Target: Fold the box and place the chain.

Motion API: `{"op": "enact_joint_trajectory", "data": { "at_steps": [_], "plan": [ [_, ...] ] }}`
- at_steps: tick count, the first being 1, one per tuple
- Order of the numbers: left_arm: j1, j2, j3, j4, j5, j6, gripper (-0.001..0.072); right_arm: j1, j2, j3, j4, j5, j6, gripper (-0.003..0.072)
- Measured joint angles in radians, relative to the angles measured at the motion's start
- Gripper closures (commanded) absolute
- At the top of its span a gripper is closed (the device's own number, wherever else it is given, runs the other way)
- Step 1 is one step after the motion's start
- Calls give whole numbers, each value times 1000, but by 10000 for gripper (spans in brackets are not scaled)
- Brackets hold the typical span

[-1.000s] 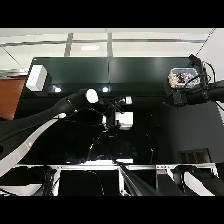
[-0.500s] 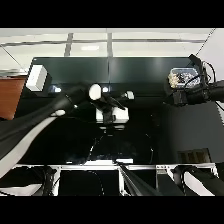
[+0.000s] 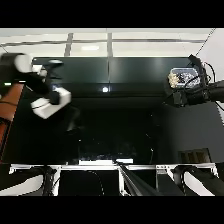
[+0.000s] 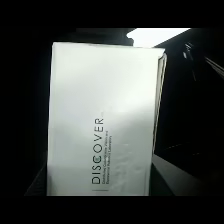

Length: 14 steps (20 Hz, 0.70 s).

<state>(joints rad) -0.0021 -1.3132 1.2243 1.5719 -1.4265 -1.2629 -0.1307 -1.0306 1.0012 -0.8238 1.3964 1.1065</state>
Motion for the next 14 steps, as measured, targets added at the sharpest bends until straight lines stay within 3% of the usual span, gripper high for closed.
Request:
{"op": "enact_joint_trajectory", "data": {
  "at_steps": [2, 4, 6, 9, 14],
  "plan": [
    [157, 29, -43, -4, 2, -40, 480, 0, 0, 0, 0, -9, 0, 673],
    [286, 42, -79, -39, 40, -51, 348, 0, 0, 0, 0, -21, 0, 673],
    [374, 41, -102, -103, 92, -18, 350, 0, 0, 0, 1, -29, 2, 672],
    [440, 10, -118, -159, 203, 50, 353, 0, 0, 0, 3, -39, 6, 673],
    [464, -85, -126, -193, 389, 99, 353, 0, 0, 0, 3, -89, 20, 672]
  ]
}}
